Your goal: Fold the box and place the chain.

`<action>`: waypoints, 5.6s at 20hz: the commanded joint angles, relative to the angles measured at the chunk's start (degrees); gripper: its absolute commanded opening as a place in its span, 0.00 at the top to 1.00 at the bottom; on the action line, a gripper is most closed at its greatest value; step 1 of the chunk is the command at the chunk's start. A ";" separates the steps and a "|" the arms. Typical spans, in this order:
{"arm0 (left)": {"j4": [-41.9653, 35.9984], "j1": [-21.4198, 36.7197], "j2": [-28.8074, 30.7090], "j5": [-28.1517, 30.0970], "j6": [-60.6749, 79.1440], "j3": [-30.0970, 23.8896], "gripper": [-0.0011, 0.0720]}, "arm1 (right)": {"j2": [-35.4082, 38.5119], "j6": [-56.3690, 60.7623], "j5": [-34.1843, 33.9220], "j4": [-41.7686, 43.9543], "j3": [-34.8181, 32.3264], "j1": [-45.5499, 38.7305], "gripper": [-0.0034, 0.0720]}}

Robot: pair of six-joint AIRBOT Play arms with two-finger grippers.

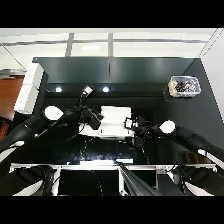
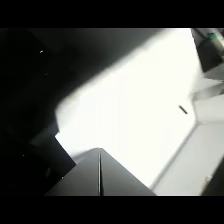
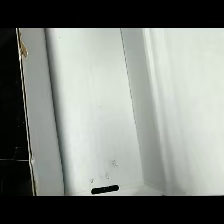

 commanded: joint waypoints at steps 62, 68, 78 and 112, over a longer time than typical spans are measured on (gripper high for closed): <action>3.54 -1.92 -4.66 -10.34 30.05 -1.05 0.62 | -0.04 0.00 -0.04 0.07 -0.02 0.04 0.24; 4.17 -2.29 -4.66 -6.23 30.05 -1.05 0.52 | -0.04 0.00 -0.04 0.09 -0.02 0.04 0.24; 5.27 -2.40 -4.59 -8.79 30.71 -1.05 0.40 | -0.04 0.00 -0.02 0.13 -0.02 0.04 0.24; 0.17 22.40 -14.53 -29.20 -22.64 -3.15 0.02 | -0.04 0.00 -0.04 0.15 -0.02 0.04 0.24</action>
